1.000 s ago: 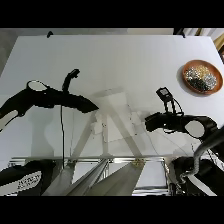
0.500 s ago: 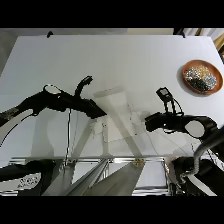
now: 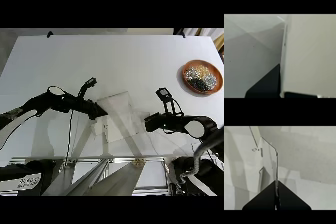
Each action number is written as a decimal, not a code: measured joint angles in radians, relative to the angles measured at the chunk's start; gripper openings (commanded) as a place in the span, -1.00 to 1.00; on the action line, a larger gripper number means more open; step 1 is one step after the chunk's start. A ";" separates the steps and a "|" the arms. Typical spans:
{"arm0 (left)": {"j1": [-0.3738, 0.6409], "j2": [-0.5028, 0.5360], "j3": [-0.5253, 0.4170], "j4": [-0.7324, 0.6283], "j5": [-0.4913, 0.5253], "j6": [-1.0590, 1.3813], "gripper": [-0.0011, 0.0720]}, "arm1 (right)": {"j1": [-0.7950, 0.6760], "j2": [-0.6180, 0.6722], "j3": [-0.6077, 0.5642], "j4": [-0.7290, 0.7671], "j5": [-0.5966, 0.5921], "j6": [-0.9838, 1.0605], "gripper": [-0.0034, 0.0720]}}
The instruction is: Fold the box and place the chain.
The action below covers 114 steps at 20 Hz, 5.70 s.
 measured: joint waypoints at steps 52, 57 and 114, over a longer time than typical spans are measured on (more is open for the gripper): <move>-0.243 0.040 -0.002 0.130 0.280 0.379 -0.97 | 0.000 0.402 0.167 -0.243 0.375 0.078 -0.17; -0.243 0.035 -0.002 0.126 0.276 0.412 -0.96 | 0.000 0.402 0.167 -0.243 0.375 0.077 -0.17; -0.241 -0.002 -0.002 0.095 0.239 0.576 -0.94 | 0.040 0.151 -0.006 -0.050 0.352 -0.714 0.96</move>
